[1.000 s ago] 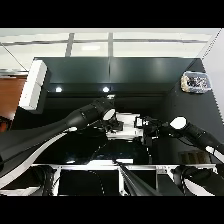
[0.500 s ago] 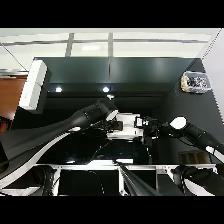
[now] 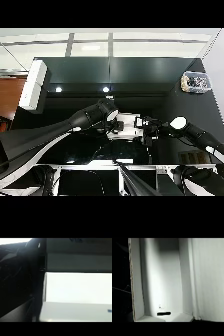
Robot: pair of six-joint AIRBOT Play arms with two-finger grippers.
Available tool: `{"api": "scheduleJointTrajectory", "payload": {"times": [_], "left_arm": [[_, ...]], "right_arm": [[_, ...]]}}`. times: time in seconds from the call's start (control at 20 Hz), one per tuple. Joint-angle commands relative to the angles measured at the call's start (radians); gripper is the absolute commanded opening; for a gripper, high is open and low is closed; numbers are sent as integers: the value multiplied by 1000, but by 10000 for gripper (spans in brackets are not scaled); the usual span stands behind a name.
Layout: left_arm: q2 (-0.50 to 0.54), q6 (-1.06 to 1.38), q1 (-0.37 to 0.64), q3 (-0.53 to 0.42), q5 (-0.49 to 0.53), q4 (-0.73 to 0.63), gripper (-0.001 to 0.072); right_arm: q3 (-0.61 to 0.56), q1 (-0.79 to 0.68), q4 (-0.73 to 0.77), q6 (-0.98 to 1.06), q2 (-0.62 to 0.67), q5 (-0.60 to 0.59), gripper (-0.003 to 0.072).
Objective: Fold the box and place the chain.
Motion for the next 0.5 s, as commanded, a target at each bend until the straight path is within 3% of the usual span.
{"api": "scheduleJointTrajectory", "payload": {"times": [0.0,0.45], "left_arm": [[-2,-3,0,0,-9,18,450],[-8,-20,0,0,-7,17,445]], "right_arm": [[1,0,0,0,0,0,234],[1,0,0,0,0,0,234]]}}
